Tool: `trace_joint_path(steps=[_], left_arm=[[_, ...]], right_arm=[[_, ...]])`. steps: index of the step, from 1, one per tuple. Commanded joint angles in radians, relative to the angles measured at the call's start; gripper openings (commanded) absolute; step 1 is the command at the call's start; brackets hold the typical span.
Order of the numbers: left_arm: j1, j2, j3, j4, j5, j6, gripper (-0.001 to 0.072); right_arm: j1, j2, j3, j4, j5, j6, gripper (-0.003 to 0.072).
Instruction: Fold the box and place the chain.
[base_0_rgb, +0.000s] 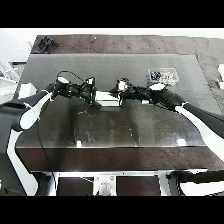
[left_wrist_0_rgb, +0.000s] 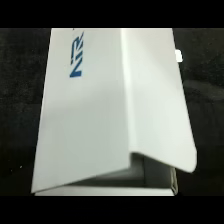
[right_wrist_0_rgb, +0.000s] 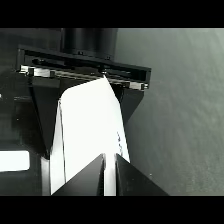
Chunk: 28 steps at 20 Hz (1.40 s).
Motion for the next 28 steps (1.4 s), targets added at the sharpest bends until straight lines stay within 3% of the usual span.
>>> trace_joint_path(steps=[1,21,28], left_arm=[[-0.001,0.001,0.000,0.000,0.000,0.000,0.0538],[-0.001,0.001,0.000,0.000,0.001,0.001,0.0538],[-0.001,0.001,0.000,0.000,0.000,0.000,0.0538]], right_arm=[[-0.004,-0.004,-0.006,-0.009,-0.013,0.002,0.0074],[0.002,-0.005,-0.043,-0.009,-0.027,0.017,0.0073],[0.004,-0.003,-0.022,-0.005,-0.082,-0.001,0.0076]])
